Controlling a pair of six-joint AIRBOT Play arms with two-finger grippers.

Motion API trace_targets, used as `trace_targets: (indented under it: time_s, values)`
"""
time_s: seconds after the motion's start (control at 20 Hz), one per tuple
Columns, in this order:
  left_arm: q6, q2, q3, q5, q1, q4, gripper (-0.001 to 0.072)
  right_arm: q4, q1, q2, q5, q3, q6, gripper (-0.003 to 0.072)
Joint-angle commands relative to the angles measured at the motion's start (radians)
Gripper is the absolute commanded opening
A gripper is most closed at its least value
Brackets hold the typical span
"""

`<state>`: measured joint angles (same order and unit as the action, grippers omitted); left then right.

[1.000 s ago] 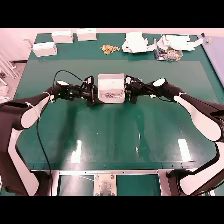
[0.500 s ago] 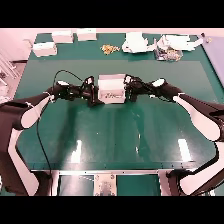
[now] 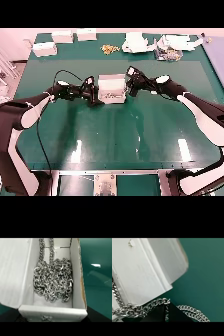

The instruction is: Fold the box and place the chain.

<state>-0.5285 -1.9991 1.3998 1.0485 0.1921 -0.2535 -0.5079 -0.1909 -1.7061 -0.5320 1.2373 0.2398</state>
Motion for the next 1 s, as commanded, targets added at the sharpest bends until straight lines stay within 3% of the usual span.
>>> trace_targets:
  time_s: [0.0, 0.25, 0.65, 0.95]
  values:
    - [0.000, 0.000, 0.001, 0.000, -0.001, 0.000, 0.0290, 0.003, 0.000, 0.028, 0.013, 0.001, -0.023, 0.0004]
    - [0.000, 0.000, 0.001, 0.000, -0.001, 0.000, 0.0290, 0.003, -0.001, 0.086, 0.013, -0.008, -0.091, 0.0004]
    - [0.000, 0.000, 0.001, -0.001, -0.001, 0.000, 0.0290, 0.003, -0.051, 0.372, 0.028, -0.166, -0.165, 0.0004]
    - [0.000, 0.000, 0.001, 0.000, -0.001, 0.000, 0.0290, -0.001, -0.223, 0.551, 0.214, -0.195, -0.179, 0.0004]
